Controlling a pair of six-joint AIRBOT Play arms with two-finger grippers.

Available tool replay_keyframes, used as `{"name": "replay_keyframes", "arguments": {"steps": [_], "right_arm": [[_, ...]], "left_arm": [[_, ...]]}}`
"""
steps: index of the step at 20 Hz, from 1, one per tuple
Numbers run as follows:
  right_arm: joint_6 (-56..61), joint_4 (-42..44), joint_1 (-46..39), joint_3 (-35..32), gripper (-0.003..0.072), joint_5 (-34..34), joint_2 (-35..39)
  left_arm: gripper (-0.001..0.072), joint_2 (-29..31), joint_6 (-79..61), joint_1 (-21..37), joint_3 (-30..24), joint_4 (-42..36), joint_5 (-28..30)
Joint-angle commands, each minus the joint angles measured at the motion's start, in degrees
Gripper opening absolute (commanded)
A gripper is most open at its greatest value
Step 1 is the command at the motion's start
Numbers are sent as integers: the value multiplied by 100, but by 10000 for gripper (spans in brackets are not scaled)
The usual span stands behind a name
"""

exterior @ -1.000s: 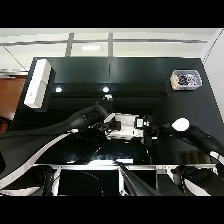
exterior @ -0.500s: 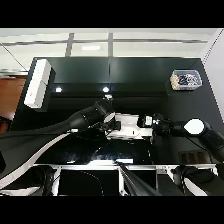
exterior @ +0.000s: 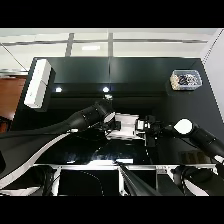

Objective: Fold the box and place the chain.

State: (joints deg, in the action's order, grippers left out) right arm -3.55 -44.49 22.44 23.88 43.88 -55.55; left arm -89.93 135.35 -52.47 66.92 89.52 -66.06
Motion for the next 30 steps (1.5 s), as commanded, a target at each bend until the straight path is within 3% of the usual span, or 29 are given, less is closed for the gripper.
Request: {"name": "replay_keyframes", "arguments": {"steps": [1, 6, 12, 14, 15, 16, 18, 19, 20, 21, 25, 28, 30], "right_arm": [[461, 332, 61, 2, 235, -129, -94], [472, 1178, 199, 2, 237, -485, -306], [472, 1207, 199, 2, 239, -476, -407], [472, 1209, 199, 2, 425, -461, -407], [472, 1196, 199, 2, 409, -452, -407], [474, 1128, 199, 2, 183, -444, -407], [487, 1154, 197, 2, 370, -455, -407], [494, 1139, 197, 2, 177, -448, -407], [588, 1123, 195, 4, 84, -455, -400], [793, 1093, 192, 20, 58, -446, -378], [3357, -15, -286, 271, 42, 236, 181], [5038, -1001, -1351, 555, 41, 1279, 914], [6238, -1537, -2288, 575, 40, 1488, 1191]], "left_arm": [[29, -4, 2, 4, 0, -2, -2], [29, -4, 2, 4, 0, -2, -2], [29, -4, 2, 4, 0, -2, -4], [29, -4, 2, 4, 0, -2, -2], [29, -4, 2, 4, 0, -2, -2], [29, -4, 2, 4, 0, -2, -2], [29, -4, 2, 4, 0, -2, -2], [29, -4, 2, 4, 0, -2, -2], [29, -4, 2, 4, 0, -2, -2], [29, -4, 2, 4, 0, -2, -2], [29, -4, 0, 4, 0, -2, -7], [29, -4, 2, 4, 0, 0, -2], [29, -4, 2, 4, 0, -2, -4]]}}
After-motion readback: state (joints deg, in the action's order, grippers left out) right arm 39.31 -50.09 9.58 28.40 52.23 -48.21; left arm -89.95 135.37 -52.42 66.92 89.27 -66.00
